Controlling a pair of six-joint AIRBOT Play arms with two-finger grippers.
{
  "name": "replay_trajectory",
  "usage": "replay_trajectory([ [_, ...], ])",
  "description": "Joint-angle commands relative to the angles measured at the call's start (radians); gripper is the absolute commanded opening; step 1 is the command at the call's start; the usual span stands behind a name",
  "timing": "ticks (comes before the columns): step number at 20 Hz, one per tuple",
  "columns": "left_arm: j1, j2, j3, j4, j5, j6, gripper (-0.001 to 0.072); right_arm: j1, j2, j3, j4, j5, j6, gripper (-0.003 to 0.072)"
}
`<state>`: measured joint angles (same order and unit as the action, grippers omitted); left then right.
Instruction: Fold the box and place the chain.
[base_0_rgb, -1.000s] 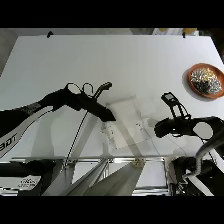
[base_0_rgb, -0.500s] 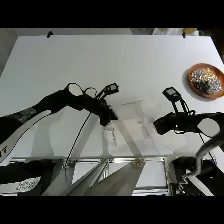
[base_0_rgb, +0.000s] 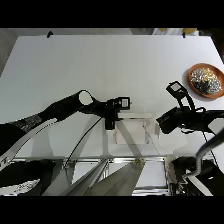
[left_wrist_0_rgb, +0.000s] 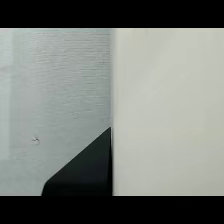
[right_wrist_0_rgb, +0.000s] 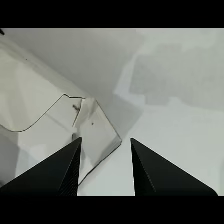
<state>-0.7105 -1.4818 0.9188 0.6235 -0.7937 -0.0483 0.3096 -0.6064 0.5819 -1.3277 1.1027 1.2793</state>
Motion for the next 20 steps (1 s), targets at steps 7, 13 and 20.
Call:
replay_trajectory([
  [7, -0.008, -0.069, 0.000, -0.003, 0.060, 0.029, 0.0003, 0.001, 0.003, 0.004, 0.000, 0.013, -0.005, 0.0342],
  [13, -0.008, -0.069, 0.000, -0.002, 0.064, 0.029, 0.0003, 0.001, 0.003, 0.004, 0.000, 0.013, -0.005, 0.0342],
  [20, -0.008, -0.067, 0.000, -0.002, 0.064, 0.025, 0.0009, 0.001, 0.003, 0.004, 0.000, 0.012, -0.005, 0.0342],
])
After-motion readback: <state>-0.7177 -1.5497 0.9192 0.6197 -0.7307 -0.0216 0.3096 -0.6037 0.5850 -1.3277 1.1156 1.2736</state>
